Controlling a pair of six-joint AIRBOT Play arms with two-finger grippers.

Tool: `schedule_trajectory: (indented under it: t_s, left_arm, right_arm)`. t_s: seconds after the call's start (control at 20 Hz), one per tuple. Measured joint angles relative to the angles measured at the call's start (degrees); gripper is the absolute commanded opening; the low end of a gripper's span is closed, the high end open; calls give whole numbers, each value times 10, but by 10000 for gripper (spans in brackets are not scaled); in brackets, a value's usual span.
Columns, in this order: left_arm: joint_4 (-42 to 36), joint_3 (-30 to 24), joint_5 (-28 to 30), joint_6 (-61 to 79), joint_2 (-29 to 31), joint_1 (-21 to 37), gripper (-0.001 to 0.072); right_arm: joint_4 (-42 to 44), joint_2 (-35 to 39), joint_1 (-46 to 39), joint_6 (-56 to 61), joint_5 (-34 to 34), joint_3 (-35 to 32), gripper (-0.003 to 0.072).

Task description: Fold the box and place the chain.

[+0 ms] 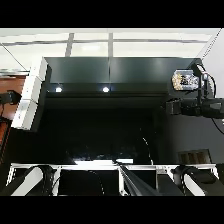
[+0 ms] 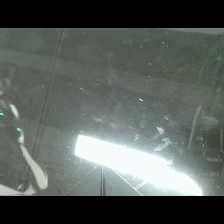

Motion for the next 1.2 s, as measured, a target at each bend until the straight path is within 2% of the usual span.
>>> schedule_trajectory:
  t_s: [0.3, 0.55, 0.9, 1.2]
  left_arm:
    - [-22, -45, -22, -54, 123, -137, 689]
    - [-25, -102, -29, -105, 189, -226, 688]
    - [-26, -149, -63, -130, 215, -307, 688]
    - [-28, -158, -71, -144, 218, -340, 689]
  right_arm:
    - [0, 0, 0, 0, 0, 0, 18]
    - [0, 0, 0, 0, 0, 0, 18]
    - [0, 0, 0, 0, 0, 0, 18]
    - [0, 0, 0, 0, 0, 0, 18]
